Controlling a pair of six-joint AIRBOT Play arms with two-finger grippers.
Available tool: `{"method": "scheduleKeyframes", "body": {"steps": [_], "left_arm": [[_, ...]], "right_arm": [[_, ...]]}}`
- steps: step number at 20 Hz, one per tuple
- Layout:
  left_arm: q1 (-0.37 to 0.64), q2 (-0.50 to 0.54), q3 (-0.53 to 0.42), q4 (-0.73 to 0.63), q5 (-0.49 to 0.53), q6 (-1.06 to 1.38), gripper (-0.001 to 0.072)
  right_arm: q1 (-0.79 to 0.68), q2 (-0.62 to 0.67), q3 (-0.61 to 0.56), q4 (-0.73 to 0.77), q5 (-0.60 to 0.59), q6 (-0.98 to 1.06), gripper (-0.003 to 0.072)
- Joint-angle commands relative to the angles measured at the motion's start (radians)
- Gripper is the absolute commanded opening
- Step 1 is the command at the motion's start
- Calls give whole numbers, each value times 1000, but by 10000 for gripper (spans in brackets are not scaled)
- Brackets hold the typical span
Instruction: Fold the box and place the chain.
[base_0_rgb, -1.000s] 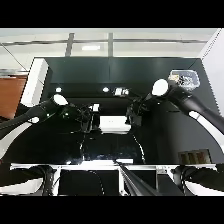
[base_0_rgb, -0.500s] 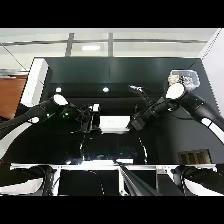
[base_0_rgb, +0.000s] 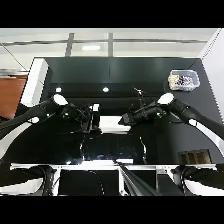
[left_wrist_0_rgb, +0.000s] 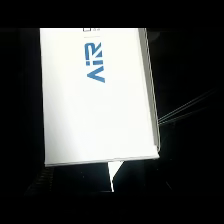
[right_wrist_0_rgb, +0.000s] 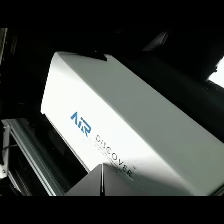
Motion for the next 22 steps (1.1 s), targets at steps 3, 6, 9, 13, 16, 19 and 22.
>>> {"method": "scheduleKeyframes", "body": {"steps": [3, 6, 9, 13, 16, 19, 22], "left_arm": [[1, 0, 1, -3, 0, -3, 349], [1, 0, 1, -3, -4, -3, 349], [1, 0, 1, -3, -3, -5, 349], [1, 16, 3, -2, 13, -49, 719], [9, 84, 28, 66, 21, -222, 718], [13, 167, 42, 103, 4, -370, 719], [-14, 216, 51, 81, -51, -400, 710]], "right_arm": [[-48, -24, 31, -38, 66, 15, 14], [-127, -12, 98, -39, 196, 23, 14], [-185, 24, 186, -58, 290, 22, 14], [-306, 122, 262, -360, 285, 137, 14], [-399, 211, 262, -454, 331, 175, 14], [-462, 266, 262, -537, 356, 177, 14], [-495, 269, 259, -550, 375, 176, 14]]}}
